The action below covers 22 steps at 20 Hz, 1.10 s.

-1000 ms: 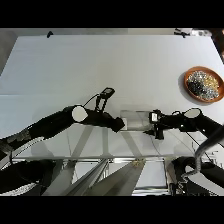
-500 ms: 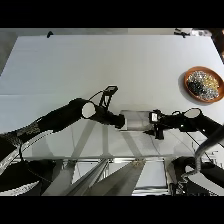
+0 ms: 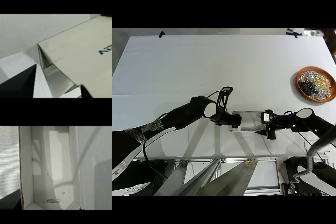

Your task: Fold the box and place the chain.

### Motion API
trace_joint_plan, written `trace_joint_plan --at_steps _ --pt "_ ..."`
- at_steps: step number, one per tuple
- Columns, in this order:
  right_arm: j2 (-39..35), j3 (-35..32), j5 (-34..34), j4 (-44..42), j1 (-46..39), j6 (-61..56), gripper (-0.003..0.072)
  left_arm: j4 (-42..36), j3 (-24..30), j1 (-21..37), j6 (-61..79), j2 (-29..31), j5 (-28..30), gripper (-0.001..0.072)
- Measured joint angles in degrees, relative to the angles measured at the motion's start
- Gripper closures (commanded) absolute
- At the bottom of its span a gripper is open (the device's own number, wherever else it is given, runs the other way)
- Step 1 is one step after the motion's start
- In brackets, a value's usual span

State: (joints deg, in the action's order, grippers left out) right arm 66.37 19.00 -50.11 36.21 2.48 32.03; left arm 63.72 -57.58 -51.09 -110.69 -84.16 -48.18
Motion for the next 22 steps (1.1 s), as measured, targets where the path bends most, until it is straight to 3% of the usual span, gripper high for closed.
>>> trace_joint_plan --at_steps 7,15,21,22 --pt "0.0 0.0 0.02 0.0 0.0 -0.02 0.0328 4.96 -4.07 -1.36 -7.8 -3.72 -3.39 0.0223" --pt "0.0 0.0 0.02 -0.02 0.0 -0.07 0.0328 10.21 -13.86 -1.92 -14.43 -7.52 -13.6 0.0224" --pt "0.0 0.0 0.02 -0.02 0.0 -0.04 0.0328 10.75 -16.31 -1.81 -19.19 -8.31 -19.91 0.0226" --pt "0.0 0.0 0.02 -0.02 0.0 -0.04 0.0328 10.64 -16.61 -1.79 -19.69 -8.46 -20.61 0.0269"
